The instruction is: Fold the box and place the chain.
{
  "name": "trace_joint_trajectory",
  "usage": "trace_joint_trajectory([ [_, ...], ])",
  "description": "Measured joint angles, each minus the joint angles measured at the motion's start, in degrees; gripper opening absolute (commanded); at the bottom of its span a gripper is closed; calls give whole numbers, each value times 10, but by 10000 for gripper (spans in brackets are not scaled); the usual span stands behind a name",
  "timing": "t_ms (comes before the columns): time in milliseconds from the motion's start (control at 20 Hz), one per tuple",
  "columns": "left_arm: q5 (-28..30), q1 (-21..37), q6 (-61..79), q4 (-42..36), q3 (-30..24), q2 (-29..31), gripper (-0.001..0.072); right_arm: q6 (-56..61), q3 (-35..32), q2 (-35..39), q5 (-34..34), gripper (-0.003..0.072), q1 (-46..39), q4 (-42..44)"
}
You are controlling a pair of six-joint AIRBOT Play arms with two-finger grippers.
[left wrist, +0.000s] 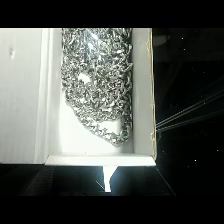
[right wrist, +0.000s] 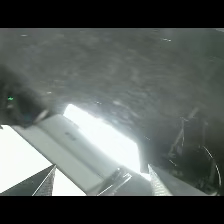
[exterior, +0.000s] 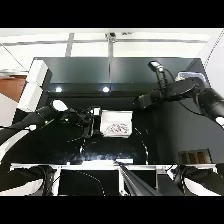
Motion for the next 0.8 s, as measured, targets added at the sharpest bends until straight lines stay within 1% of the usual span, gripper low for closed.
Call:
trace_joint_trajectory([
  [100,0,0,0,0,0,0,486,-33,0,-11,-5,707,17,21],
  [500,1,0,0,0,0,0,486,-156,1,-12,-104,700,35,44],
  [800,1,-1,0,0,0,0,486,-253,0,-9,-128,701,56,43],
])
